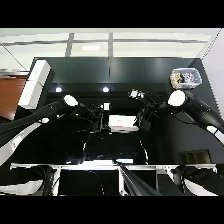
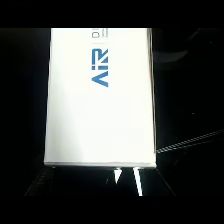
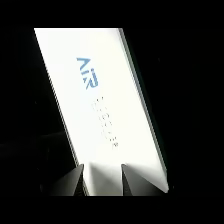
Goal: Fold the box and place the chain.
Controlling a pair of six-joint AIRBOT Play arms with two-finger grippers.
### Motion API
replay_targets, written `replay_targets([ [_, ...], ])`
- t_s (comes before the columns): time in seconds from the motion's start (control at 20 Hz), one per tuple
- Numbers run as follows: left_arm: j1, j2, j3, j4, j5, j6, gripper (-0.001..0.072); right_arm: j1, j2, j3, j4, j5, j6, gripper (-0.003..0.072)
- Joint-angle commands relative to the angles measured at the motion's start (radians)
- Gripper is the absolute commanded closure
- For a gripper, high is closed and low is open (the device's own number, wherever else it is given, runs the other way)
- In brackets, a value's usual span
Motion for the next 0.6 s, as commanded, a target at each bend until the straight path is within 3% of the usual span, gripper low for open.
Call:
replay_targets([
  [0.0,0.0,-0.001,0.001,0.0,-0.002,0.0,0.0245,-0.027,0.044,0.048,0.058,0.072,0.138,0.0465],
  [0.1,0.0,-0.001,0.001,-0.001,-0.002,0.0,0.0245,-0.087,0.081,0.051,0.079,0.151,0.293,0.0678],
  [0.2,0.0,-0.001,0.001,-0.001,-0.001,0.0,0.0244,-0.146,0.081,0.003,0.164,0.226,0.374,0.0669],
  [0.3,0.0,-0.001,0.001,-0.002,-0.001,0.0,0.0244,-0.177,0.081,-0.118,0.426,0.179,0.292,0.0668],
  [0.4,0.0,-0.001,0.001,-0.002,-0.002,0.0,0.0244,-0.168,0.08,-0.234,0.653,0.046,0.252,0.0668],
  [0.55,0.0,-0.001,0.001,-0.002,-0.002,0.0,0.0244,-0.108,0.073,-0.312,0.658,-0.201,0.356,0.0669],
])
